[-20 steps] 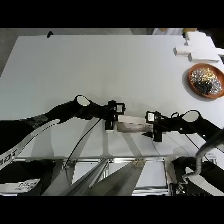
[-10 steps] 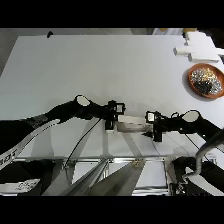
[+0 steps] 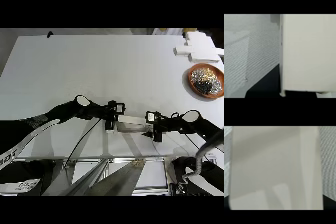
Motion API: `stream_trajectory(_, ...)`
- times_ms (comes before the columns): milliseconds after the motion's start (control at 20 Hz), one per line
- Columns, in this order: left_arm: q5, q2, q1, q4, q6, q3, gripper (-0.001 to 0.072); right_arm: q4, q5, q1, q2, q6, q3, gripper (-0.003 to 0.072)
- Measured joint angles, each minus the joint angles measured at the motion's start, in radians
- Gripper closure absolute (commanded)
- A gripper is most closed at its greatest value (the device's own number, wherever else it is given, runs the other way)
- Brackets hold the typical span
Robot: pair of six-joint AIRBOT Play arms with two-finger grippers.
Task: Fold the box and place the chain.
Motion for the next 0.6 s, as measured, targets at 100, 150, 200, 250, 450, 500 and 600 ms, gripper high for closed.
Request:
stream_trajectory(100, -0.013, 0.0, 0.0, -0.002, 0.0, 0.0, 0.0699, 0.0, 0.003, 0.0, 0.0, 0.0, 0.0, 0.0286)
stream_trajectory(150, -0.017, 0.0, 0.0, -0.003, -0.001, 0.0, 0.07, 0.0, 0.003, 0.0, 0.0, -0.001, 0.0, 0.0286)
stream_trajectory(200, -0.022, 0.0, 0.0, -0.003, -0.002, 0.0, 0.07, 0.0, 0.003, 0.0, 0.0, -0.001, 0.0, 0.0286)
stream_trajectory(250, -0.026, 0.001, 0.0, -0.005, -0.002, 0.0, 0.07, 0.0, 0.003, 0.0, 0.0, -0.001, 0.0, 0.0286)
stream_trajectory(450, -0.041, 0.008, 0.0, -0.008, -0.002, 0.0, 0.0317, 0.007, 0.015, 0.002, 0.0, -0.005, 0.0, 0.0286)
stream_trajectory(500, -0.036, 0.011, 0.002, -0.008, -0.002, 0.0, 0.0135, 0.004, 0.019, 0.001, 0.0, -0.005, -0.001, 0.0286)
stream_trajectory(600, -0.036, 0.024, 0.003, 0.0, -0.003, 0.0, 0.0015, 0.0, 0.011, 0.0, 0.0, -0.005, -0.001, 0.0286)
